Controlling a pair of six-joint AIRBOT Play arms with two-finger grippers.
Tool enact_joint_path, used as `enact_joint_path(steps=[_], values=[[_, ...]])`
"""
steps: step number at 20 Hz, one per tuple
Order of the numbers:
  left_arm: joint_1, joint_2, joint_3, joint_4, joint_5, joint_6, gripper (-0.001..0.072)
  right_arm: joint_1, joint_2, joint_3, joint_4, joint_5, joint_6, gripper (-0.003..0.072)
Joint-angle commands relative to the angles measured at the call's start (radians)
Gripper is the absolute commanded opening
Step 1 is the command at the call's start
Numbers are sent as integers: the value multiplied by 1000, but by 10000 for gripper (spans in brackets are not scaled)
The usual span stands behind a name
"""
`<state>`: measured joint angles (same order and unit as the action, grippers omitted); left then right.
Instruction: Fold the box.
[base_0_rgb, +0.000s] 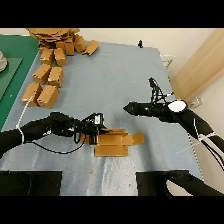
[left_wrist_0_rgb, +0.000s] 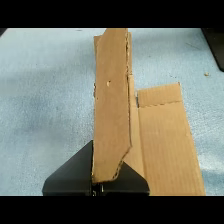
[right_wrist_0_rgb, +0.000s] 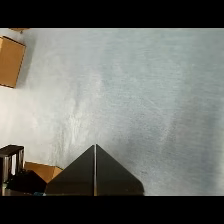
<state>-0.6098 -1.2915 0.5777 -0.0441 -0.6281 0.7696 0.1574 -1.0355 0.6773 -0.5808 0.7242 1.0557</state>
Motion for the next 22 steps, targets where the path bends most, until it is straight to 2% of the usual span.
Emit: enact_joint_path(steps=[1,4,8,11,19,22], values=[[1,1,1,0,-2,-4,11,1,18,0,-36,40,-18,4],[1,1,1,0,3,-3,12,1,60,-2,-134,91,24,4],[1,1,1,-1,35,-3,12,1,225,-25,-273,110,112,4],[0,1,1,-1,34,-3,11,1,346,-53,-413,196,201,3],[0,1,1,-1,32,-3,12,1,545,-68,-422,416,180,4],[0,1,1,-1,32,-3,11,23,620,-134,-356,479,155,4]])
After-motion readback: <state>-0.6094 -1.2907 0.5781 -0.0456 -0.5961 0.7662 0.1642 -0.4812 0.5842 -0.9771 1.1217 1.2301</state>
